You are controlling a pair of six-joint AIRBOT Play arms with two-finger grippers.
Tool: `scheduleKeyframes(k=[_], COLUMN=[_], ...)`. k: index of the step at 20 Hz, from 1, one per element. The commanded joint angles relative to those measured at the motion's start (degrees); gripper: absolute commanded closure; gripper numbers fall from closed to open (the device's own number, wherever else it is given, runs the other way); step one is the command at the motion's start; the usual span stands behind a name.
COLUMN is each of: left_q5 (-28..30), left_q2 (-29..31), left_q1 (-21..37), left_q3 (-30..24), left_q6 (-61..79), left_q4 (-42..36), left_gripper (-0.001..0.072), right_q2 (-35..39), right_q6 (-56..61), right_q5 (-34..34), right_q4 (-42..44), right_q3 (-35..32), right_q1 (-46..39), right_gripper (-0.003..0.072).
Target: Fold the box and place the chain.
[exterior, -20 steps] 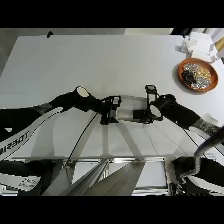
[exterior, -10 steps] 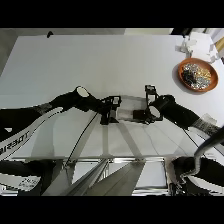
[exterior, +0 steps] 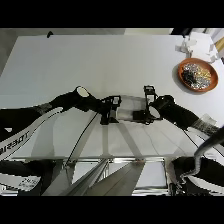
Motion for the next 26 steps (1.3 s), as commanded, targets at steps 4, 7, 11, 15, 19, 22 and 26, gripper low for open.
scheduleKeyframes(k=[4, 7, 11, 15, 19, 22, 26], left_q5=[0.0, 0.0, 0.0, 0.0, 0.0, 0.0, 0.0], left_q2=[0.0, 0.0, 0.0, 0.0, 0.0, 0.0, 0.0], left_q1=[0.0, 0.0, 0.0, 0.0, 0.0, 0.0, 0.0], left_q3=[0.0, 0.0, 0.0, 0.0, 0.0, 0.0, 0.0], left_q6=[-0.1, -0.1, -0.1, -0.1, -0.1, -0.1, -0.1], left_q4=[0.0, 0.0, 0.0, 0.0, 0.0, 0.0, 0.0], left_gripper=[0.0504, 0.0504, 0.0504, 0.0504, 0.0504, 0.0504, 0.0504], right_q2=[1.8, 3.7, 7.5, 12.6, 18.0, 19.3, 17.5], right_q6=[-8.6, -8.8, -10.3, -16.1, -22.2, -29.2, -37.1], right_q5=[0.1, 0.2, 0.7, 3.0, 8.6, 14.0, 11.1], right_q4=[0.5, 0.5, -0.5, -1.0, -1.8, -1.9, -2.5], right_q3=[0.0, 0.0, 0.0, 0.0, 3.4, 11.2, 18.8], right_q1=[0.0, 0.0, 0.0, 0.0, -1.8, -6.9, -21.3], right_gripper=[0.0409, 0.0408, 0.0362, 0.0359, 0.0351, 0.0351, 0.0354])
